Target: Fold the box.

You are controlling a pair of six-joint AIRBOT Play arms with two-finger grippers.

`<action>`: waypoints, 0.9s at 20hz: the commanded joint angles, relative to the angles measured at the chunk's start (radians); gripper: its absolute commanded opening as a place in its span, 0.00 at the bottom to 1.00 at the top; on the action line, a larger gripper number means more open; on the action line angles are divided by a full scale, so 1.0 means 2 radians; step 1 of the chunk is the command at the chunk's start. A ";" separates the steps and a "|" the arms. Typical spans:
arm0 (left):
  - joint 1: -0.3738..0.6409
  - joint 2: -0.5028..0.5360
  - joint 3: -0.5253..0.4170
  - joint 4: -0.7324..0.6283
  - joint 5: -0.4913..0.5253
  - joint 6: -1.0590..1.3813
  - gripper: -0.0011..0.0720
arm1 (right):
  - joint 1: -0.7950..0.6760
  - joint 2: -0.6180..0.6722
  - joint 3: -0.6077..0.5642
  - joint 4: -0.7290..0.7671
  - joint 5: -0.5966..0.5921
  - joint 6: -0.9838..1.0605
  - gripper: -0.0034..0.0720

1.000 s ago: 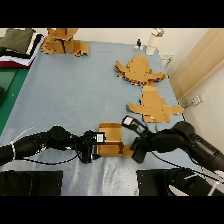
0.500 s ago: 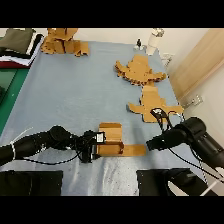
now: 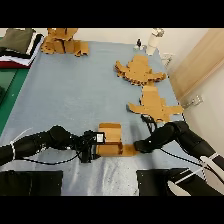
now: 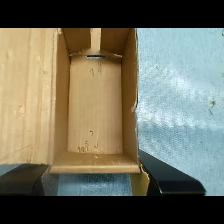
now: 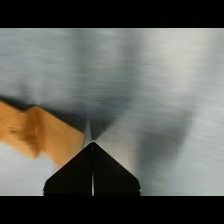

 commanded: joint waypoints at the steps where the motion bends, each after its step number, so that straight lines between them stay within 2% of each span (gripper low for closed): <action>1: 0.000 0.000 0.000 0.001 -0.001 0.001 0.65 | -0.001 -0.005 -0.003 0.076 0.014 -0.032 0.05; 8: 0.000 0.000 0.000 0.001 -0.001 0.001 0.65 | -0.001 0.061 -0.003 0.091 0.009 -0.032 0.05; 11: 0.000 0.000 0.000 0.001 -0.001 0.001 0.65 | -0.001 0.066 -0.003 0.095 0.010 -0.032 0.05; 12: 0.000 0.000 0.000 0.001 -0.001 0.001 0.65 | -0.001 0.065 -0.003 0.099 0.014 -0.032 0.12; 13: 0.000 0.000 0.000 0.001 -0.001 0.001 0.65 | -0.001 0.065 -0.003 0.107 0.020 -0.032 0.31; 14: 0.000 0.000 0.000 0.001 -0.001 0.001 0.65 | -0.001 0.065 -0.003 0.117 0.024 -0.032 0.43; 18: 0.000 0.000 0.000 0.001 -0.001 0.001 0.65 | 0.000 0.066 -0.003 0.142 0.037 -0.032 0.45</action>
